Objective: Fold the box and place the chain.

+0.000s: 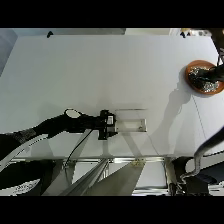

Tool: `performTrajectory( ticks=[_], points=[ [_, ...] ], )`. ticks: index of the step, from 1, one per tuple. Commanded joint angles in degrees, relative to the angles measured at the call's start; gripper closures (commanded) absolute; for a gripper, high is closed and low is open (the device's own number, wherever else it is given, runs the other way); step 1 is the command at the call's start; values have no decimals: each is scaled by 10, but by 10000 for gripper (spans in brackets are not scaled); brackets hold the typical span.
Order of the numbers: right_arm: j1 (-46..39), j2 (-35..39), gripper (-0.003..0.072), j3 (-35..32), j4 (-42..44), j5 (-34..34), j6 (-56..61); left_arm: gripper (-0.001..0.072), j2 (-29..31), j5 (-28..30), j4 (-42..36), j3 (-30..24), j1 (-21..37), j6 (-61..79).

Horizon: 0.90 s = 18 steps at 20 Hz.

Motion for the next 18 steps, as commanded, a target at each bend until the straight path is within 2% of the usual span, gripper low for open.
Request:
performTrajectory(
  ticks=[1, 9, 11, 12, 13, 18],
  points=[
    [0, -5, 410, 1, 9, -4, -46, 575, 0, 0, 0, 0, 0, 0],
    [0, -16, 424, 1, 9, -8, -57, 575, 0, 0, 0, 0, 0, 0],
    [0, -17, 534, 1, 9, -2, -61, 575, 0, 0, 0, 0, 0, 0],
    [0, -17, 540, 1, 9, 4, -61, 575, 0, 0, 0, 0, 0, 0],
    [0, -17, 653, 1, 9, 13, -63, 575, 0, 0, 0, 0, 0, 0],
    [0, 17, 670, 1, 8, 32, -76, 575, 0, 0, 0, 0, 0, 0]
  ],
)
